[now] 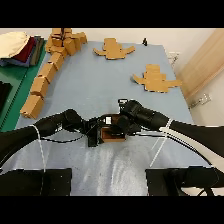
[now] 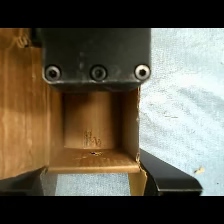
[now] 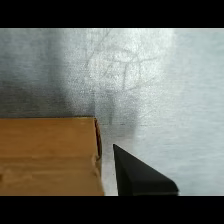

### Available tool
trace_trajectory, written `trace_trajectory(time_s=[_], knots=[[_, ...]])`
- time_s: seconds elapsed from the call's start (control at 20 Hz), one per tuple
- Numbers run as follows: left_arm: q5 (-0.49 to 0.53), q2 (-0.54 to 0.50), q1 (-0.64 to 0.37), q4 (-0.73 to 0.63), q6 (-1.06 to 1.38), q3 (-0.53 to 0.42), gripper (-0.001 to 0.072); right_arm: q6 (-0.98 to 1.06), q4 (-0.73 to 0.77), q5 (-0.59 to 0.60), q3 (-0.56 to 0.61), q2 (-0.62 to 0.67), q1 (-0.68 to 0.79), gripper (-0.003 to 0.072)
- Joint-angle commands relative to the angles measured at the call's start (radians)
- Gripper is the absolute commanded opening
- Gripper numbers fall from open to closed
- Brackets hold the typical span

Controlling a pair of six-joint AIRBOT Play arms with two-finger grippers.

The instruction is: Fold the box.

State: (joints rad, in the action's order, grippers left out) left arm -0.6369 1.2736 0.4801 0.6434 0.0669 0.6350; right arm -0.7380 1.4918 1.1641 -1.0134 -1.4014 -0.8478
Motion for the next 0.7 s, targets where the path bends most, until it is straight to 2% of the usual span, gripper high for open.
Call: trace_trajectory(time_s=[0.0, 0.4, 0.45, 0.5, 0.6, 0.65], knots=[[0.000, 0.000, 0.000, 0.000, 0.000, 0.000, 0.0356, -0.003, 0.058, 0.002, -0.009, 0.014, -0.002, 0.0400], [0.000, 0.000, 0.000, 0.000, 0.000, 0.000, 0.0356, -0.003, 0.059, 0.095, -0.043, 0.152, 0.007, 0.0400], [0.000, 0.000, 0.000, 0.000, 0.000, 0.000, 0.0356, -0.003, 0.056, 0.099, -0.043, 0.163, 0.013, 0.0389], [0.000, 0.000, 0.000, 0.000, 0.000, 0.000, 0.0356, -0.003, 0.057, 0.110, -0.043, 0.167, 0.023, 0.0344], [0.000, 0.000, 0.000, 0.000, 0.000, 0.000, 0.0356, -0.005, 0.044, 0.153, -0.043, 0.167, 0.051, 0.0334], [0.000, 0.000, 0.000, 0.000, 0.000, 0.000, 0.0356, -0.021, 0.037, 0.165, -0.043, 0.168, 0.064, 0.0286]])
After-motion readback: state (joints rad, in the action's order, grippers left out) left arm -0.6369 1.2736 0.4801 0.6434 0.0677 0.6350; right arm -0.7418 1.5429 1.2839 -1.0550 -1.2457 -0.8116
